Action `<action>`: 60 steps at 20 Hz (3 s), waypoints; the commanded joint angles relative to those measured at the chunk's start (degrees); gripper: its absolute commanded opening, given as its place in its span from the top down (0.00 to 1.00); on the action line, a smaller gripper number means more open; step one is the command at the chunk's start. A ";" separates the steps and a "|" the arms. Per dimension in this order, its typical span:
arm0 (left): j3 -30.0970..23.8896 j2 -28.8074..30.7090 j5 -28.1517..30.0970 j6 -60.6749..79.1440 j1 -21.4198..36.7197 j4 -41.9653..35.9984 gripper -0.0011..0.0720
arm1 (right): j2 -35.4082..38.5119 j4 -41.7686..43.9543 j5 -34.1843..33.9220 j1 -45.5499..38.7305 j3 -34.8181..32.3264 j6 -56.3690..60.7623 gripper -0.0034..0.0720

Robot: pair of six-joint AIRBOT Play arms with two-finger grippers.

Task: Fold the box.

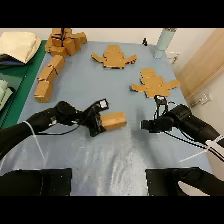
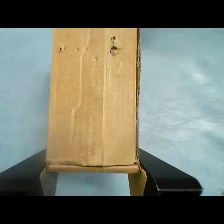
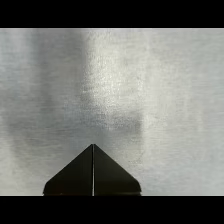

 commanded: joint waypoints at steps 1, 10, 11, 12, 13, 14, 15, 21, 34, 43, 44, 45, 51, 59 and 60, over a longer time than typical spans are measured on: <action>0.07 4.98 -0.63 -12.41 9.46 9.79 0.37 | -0.15 -1.29 2.93 -0.17 0.09 1.42 0.94; -2.89 16.41 -10.67 -28.63 43.45 28.65 0.37 | -0.15 -3.56 6.58 -0.17 0.09 1.38 0.95; -3.87 17.53 -11.15 -28.63 47.43 28.74 0.37 | -0.15 -3.87 7.04 -0.17 0.09 1.38 0.95; -4.79 18.12 -12.02 -28.63 50.86 29.24 0.37 | -0.15 -4.09 7.56 -0.17 0.09 1.38 0.95; -5.64 18.21 -12.79 -28.63 53.55 29.66 0.37 | -0.15 -4.24 8.17 -0.17 0.09 1.38 0.95; -6.54 18.12 -13.16 -28.57 55.84 29.70 0.37 | -0.15 -4.31 8.87 -0.17 0.09 1.38 0.95; -7.58 18.12 -12.41 -28.55 57.75 29.70 0.37 | -0.15 -4.31 9.44 -0.17 0.09 1.38 0.94; -9.07 13.86 -0.35 -29.90 59.17 24.41 0.37 | -0.15 -4.26 10.03 -0.17 0.09 1.40 0.95; -1.14 -2.01 7.43 -26.95 55.87 17.57 0.37 | -0.20 -3.52 10.95 -0.17 0.09 1.42 0.94; -1.14 -2.23 9.90 -26.97 55.65 17.55 0.37 | -0.20 -2.10 10.95 -0.15 0.09 1.42 0.94; -1.14 -2.23 9.90 -26.97 55.65 17.55 0.37 | -0.20 -2.10 10.95 -0.15 0.09 1.42 0.94; -1.14 -2.23 9.79 -26.97 55.63 17.55 0.37 | -0.20 -2.12 10.95 -0.15 0.09 1.42 0.94; -1.11 -2.05 8.59 -27.28 55.74 17.90 0.04 | -0.20 -2.08 10.93 -0.15 0.09 1.42 0.94; 4.22 11.04 -16.15 -42.01 55.74 40.39 0.04 | -0.22 -1.66 10.88 -0.15 0.09 1.38 0.94; 5.01 12.81 -20.87 -42.01 55.74 41.09 0.04 | -0.22 -1.60 10.80 -0.15 0.09 1.33 0.94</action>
